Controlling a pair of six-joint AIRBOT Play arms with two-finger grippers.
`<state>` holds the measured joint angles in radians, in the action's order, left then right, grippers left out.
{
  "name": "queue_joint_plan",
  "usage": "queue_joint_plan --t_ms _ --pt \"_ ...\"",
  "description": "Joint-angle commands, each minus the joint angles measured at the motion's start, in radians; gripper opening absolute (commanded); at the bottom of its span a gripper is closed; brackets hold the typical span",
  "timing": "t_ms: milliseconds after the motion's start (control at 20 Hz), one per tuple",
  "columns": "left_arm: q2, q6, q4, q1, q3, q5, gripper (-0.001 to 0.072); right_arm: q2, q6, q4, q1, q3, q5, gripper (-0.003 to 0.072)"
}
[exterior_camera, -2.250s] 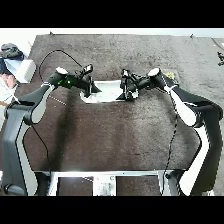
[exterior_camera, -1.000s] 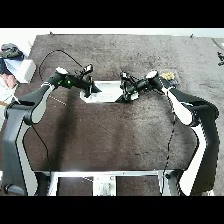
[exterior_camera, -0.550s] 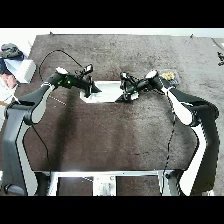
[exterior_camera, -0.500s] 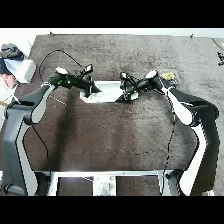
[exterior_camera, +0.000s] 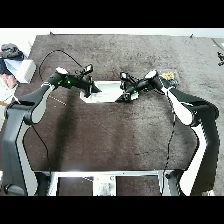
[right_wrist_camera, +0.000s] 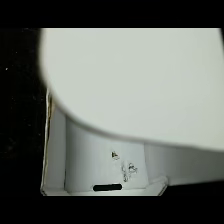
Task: Fold the box and place the chain.
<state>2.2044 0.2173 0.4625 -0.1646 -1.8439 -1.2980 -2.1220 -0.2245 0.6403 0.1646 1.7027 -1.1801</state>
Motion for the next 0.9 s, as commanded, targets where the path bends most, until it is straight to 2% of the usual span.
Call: queue_joint_plan --t_ms 0,800,850 --pt "-0.001 0.0 0.0 0.0 0.0 0.0 0.0013 -0.001 0.0 0.0 0.0 0.0 0.006 0.0472" --pt "-0.001 0.001 -0.003 0.0 0.0 0.008 0.0013 -0.001 0.0 0.0 0.0 0.0 0.006 0.0471" --pt "-0.001 0.002 -0.003 0.0 0.0 0.008 0.0043 -0.001 0.0 0.0 0.0 0.0 0.006 0.0471"
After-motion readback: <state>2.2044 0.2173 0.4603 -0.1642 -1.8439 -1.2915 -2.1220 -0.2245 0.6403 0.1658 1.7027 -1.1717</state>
